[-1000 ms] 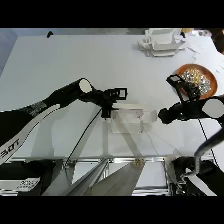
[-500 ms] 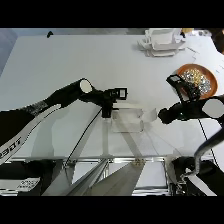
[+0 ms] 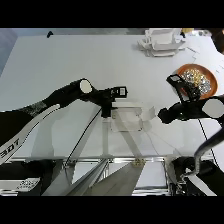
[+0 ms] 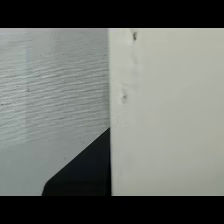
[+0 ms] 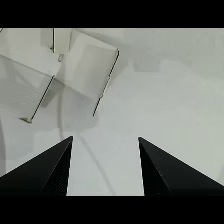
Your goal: Fold the box and place the chain.
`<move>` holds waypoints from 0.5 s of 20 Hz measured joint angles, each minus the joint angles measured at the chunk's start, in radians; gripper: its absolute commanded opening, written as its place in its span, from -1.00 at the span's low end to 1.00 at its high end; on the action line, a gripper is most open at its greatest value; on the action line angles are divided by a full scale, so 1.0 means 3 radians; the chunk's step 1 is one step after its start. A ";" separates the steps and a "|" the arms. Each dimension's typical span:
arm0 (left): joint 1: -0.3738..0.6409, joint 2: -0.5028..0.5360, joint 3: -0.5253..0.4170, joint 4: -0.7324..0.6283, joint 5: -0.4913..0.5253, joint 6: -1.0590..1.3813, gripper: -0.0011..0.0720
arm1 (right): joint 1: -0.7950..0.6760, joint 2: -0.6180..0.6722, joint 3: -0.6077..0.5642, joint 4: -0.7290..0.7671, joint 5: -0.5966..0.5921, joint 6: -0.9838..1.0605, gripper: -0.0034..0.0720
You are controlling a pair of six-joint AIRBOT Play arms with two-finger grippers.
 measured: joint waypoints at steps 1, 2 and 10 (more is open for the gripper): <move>0.0000 0.0000 0.0001 0.0017 -0.0003 -0.0011 -0.97 | 0.0000 0.0000 0.0000 0.0000 0.0000 -0.0001 0.31; 0.0000 0.0000 0.0001 0.0028 -0.0005 -0.0022 -0.97 | 0.0000 0.0000 0.0000 0.0000 -0.0001 -0.0001 0.31; 0.0000 -0.0018 0.0004 0.0066 -0.0010 -0.0042 -0.96 | 0.0000 0.0000 0.0000 -0.0001 0.0000 -0.0001 0.31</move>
